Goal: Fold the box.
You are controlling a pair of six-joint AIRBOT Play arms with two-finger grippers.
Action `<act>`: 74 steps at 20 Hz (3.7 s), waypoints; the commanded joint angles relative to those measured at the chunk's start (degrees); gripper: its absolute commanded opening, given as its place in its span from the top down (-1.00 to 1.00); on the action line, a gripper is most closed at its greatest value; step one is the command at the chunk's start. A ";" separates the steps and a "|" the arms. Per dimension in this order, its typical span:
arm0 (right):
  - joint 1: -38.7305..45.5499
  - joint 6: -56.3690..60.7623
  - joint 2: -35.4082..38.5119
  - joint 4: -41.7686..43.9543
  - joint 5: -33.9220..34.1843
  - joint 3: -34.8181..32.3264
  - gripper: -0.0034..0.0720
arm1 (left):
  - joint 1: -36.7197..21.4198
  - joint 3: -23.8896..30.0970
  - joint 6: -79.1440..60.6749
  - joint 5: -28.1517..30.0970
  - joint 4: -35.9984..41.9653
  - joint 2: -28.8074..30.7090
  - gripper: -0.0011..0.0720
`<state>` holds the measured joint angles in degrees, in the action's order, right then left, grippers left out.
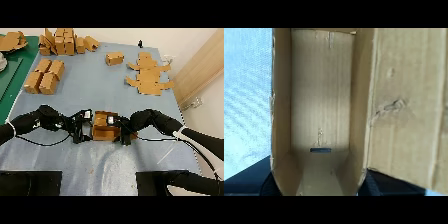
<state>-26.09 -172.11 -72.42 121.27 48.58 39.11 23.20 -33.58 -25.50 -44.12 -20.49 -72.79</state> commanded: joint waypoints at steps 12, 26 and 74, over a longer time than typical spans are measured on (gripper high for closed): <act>-0.02 0.02 0.00 -0.02 0.00 -0.02 -0.37 | 3.65 -2.38 0.66 2.97 1.38 -2.67 -1.00; -0.02 0.02 0.00 -0.02 -0.02 -0.04 -0.36 | 4.33 -4.63 4.37 -1.73 -2.80 -4.37 -1.00; -0.02 0.02 0.00 0.00 -0.02 -0.04 -0.37 | 6.12 -5.64 8.90 1.31 -6.34 -5.18 -0.68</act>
<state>-26.11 -172.07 -72.40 121.25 48.53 39.05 29.28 -39.16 -16.91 -43.33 -26.81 -77.95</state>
